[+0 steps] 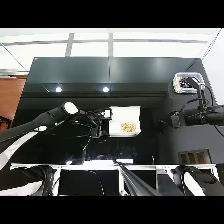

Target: Fold the box and place the chain.

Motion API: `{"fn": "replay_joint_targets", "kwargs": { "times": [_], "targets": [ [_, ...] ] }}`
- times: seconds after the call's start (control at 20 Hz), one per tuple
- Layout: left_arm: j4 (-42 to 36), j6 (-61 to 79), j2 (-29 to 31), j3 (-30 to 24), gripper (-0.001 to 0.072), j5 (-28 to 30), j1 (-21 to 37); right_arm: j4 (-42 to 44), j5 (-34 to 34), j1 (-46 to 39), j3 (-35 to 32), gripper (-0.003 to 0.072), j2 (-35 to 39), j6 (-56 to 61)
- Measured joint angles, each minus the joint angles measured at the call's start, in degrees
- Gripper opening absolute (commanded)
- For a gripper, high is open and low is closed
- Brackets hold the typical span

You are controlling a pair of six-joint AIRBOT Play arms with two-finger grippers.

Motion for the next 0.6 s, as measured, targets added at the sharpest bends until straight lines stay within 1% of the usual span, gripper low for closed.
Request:
{"fn": "replay_joint_targets", "kwargs": {
  "times": [0.3,0.4,0.5,0.6],
  "targets": [
    [-1.99,0.22,0.00,0.00,0.0707,0.44,-0.26,0.00,-0.04,0.00,0.00,0.0249,0.00,0.00],
    [-2.10,0.20,0.00,0.00,0.0708,-0.20,-0.26,0.00,-0.04,0.00,0.02,0.0249,0.00,0.00],
    [-1.81,-0.26,0.22,0.00,0.0708,-1.14,-0.26,0.00,-0.04,0.00,0.00,0.0249,0.00,0.00],
    [0.26,-3.43,1.03,0.00,0.0709,-1.60,-0.17,0.00,-0.04,0.00,0.02,0.0249,0.00,0.00]
  ]
}}
